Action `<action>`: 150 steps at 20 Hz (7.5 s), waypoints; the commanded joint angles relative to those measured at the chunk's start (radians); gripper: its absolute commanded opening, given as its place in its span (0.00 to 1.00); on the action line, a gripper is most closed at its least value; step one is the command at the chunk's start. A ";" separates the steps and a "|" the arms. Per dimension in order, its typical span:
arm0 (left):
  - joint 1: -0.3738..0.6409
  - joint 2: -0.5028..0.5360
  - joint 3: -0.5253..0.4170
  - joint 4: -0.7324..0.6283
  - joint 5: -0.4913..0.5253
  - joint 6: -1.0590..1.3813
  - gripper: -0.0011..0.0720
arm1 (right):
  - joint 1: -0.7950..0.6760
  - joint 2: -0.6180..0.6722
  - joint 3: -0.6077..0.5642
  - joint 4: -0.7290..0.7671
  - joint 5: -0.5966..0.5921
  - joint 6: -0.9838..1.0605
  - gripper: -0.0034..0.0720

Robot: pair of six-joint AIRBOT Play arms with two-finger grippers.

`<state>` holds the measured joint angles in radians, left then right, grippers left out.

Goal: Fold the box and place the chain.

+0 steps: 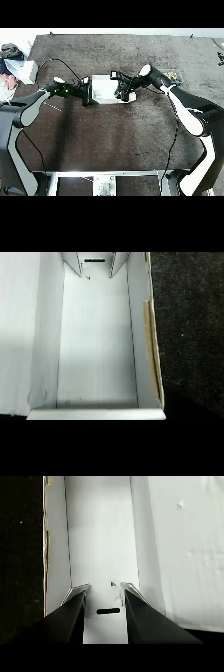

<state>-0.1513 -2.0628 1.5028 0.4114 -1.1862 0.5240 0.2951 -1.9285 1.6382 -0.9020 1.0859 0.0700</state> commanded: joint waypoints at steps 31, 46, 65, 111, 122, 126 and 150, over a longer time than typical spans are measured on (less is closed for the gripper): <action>-0.001 -0.001 0.000 0.000 0.000 0.001 0.59 | -0.297 0.139 -0.036 -0.200 0.085 1.035 0.06; -0.001 0.000 0.000 0.000 0.000 0.001 0.59 | -0.209 0.139 -0.381 0.391 -0.122 0.786 0.30; -0.001 -0.001 0.000 0.000 0.000 0.001 0.59 | -0.129 0.137 -0.236 0.291 0.003 0.889 0.70; -0.001 0.000 0.000 0.000 -0.002 0.001 0.59 | 0.203 -0.065 0.200 -0.650 0.097 1.854 0.39; -0.001 -0.001 0.000 0.000 -0.002 0.001 0.59 | 0.220 -0.079 0.200 -0.654 0.108 1.873 0.34; -0.001 -0.001 0.000 0.000 -0.002 0.001 0.59 | 0.222 -0.085 0.200 -0.685 0.108 1.891 0.24; -0.001 0.000 0.000 0.000 -0.002 0.001 0.59 | 0.245 -0.040 0.201 -0.736 0.130 1.911 0.59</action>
<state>-0.1532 -2.0628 1.5028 0.4114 -1.1892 0.5259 0.5385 -1.9766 1.8378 -1.6455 1.2015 1.9991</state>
